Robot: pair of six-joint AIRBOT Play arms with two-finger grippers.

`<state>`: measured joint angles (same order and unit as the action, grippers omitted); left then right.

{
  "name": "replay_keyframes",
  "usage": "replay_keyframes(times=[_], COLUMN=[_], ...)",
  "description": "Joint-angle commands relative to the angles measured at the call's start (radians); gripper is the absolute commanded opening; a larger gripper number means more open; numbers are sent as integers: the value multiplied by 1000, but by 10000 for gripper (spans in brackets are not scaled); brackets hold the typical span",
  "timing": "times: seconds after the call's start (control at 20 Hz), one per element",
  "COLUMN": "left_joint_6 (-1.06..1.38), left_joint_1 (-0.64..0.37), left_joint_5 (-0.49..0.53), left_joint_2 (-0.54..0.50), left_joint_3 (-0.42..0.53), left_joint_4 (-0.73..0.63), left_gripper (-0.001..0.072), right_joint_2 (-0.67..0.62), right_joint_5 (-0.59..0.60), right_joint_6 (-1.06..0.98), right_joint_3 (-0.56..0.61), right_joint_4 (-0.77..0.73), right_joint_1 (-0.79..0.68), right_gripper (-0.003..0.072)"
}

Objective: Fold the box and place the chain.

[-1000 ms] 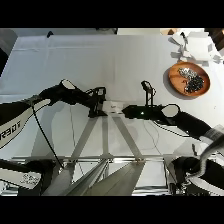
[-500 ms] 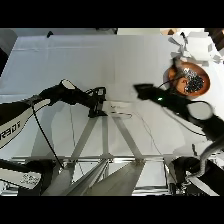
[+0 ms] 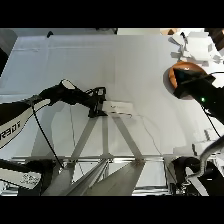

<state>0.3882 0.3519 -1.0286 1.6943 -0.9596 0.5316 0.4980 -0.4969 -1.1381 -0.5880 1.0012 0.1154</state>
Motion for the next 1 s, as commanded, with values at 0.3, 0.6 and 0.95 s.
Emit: replay_keyframes(times=[0.3, 0.6, 0.95], left_joint_6=[-28, -192, -700], left_joint_1=[-1, 1, -58], left_joint_5=[-14, -1, 38], left_joint_2=[0, -52, -383], left_joint_3=[0, 0, 0], left_joint_4=[1, 10, 440], left_gripper=[141, 5, 5], right_joint_2=[143, 157, 157], right_joint_5=[-452, -431, -431], right_joint_6=[-531, -534, -533], right_joint_3=[0, 0, 0], right_joint_4=[595, 586, 516], right_joint_1=[-254, -254, -254], right_gripper=[9, 9, 9])
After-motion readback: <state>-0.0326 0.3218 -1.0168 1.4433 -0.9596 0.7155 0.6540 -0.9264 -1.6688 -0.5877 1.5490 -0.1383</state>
